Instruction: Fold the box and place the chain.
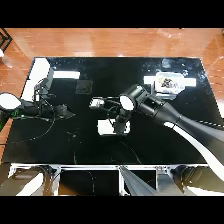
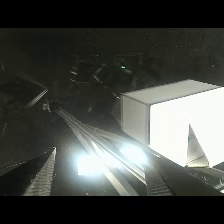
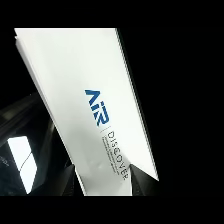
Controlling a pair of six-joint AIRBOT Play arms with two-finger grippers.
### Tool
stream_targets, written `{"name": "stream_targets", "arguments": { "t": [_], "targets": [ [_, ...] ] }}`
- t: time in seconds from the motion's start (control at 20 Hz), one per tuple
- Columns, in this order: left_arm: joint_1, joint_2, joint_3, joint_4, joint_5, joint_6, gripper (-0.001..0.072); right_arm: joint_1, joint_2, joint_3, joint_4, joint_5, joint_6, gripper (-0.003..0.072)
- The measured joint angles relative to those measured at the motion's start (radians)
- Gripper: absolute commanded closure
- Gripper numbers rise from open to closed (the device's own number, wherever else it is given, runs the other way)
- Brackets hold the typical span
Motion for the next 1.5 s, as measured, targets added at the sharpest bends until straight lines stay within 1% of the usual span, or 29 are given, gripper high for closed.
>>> {"name": "stream_targets", "arguments": {
  "t": [0.3,0.35,0.4,0.7,0.75,0.8,1.35,1.4,1.5],
  "targets": [
    [0.000,0.000,0.000,0.000,0.000,0.000,0.0074,0.000,0.006,0.005,0.003,0.001,0.001,0.0462],
    [0.000,0.000,0.000,0.000,0.000,0.000,0.0074,0.000,0.007,0.005,0.004,0.001,0.001,0.0361],
    [0.000,0.000,0.000,0.000,0.000,0.000,0.0074,0.000,0.007,0.005,0.009,0.005,0.002,0.0309],
    [0.000,0.000,0.000,0.000,0.000,0.000,0.0074,0.000,0.007,0.005,0.012,0.003,0.004,0.0306],
    [0.000,0.000,0.000,0.000,0.000,0.000,0.0074,0.000,0.007,0.005,0.012,0.003,0.004,0.0232],
    [0.000,0.000,0.000,0.000,0.000,0.000,0.0074,0.000,0.007,0.005,0.015,0.003,0.005,0.0109],
    [0.000,0.000,0.000,0.000,-0.001,0.000,0.0074,0.005,0.026,0.006,0.018,0.031,0.016,0.0115],
    [0.000,0.000,0.000,0.000,-0.001,0.000,0.0074,0.005,0.033,0.006,0.018,0.032,0.016,0.0214],
    [0.000,0.000,0.000,0.000,0.000,0.000,0.0074,0.005,0.042,0.006,0.018,0.034,0.019,0.0213]
  ]
}}
